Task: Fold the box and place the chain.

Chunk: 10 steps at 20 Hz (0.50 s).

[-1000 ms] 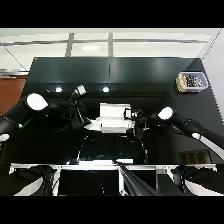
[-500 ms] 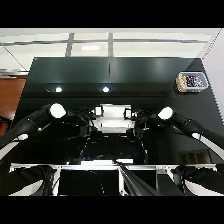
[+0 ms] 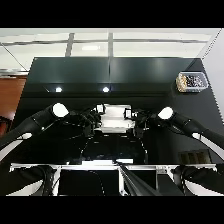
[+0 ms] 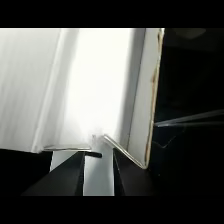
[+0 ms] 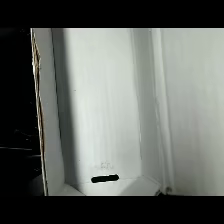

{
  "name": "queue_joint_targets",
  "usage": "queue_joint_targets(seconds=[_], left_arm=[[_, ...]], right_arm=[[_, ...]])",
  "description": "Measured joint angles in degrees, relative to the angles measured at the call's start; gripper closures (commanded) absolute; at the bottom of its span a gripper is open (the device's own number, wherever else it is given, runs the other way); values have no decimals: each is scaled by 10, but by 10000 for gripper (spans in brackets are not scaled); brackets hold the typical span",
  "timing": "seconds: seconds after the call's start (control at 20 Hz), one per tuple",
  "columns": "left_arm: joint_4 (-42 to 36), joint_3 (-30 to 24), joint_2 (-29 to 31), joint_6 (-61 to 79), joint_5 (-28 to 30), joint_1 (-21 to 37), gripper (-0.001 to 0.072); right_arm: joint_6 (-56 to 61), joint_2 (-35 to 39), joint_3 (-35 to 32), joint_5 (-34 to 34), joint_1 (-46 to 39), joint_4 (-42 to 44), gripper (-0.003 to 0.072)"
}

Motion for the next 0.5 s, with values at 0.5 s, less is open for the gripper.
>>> queue_joint_targets(seconds=[0.5], left_arm=[[-118, 0, -43, 27, 13, 0, 443]], right_arm=[[0, 0, 0, -1, 0, 0, 225]])
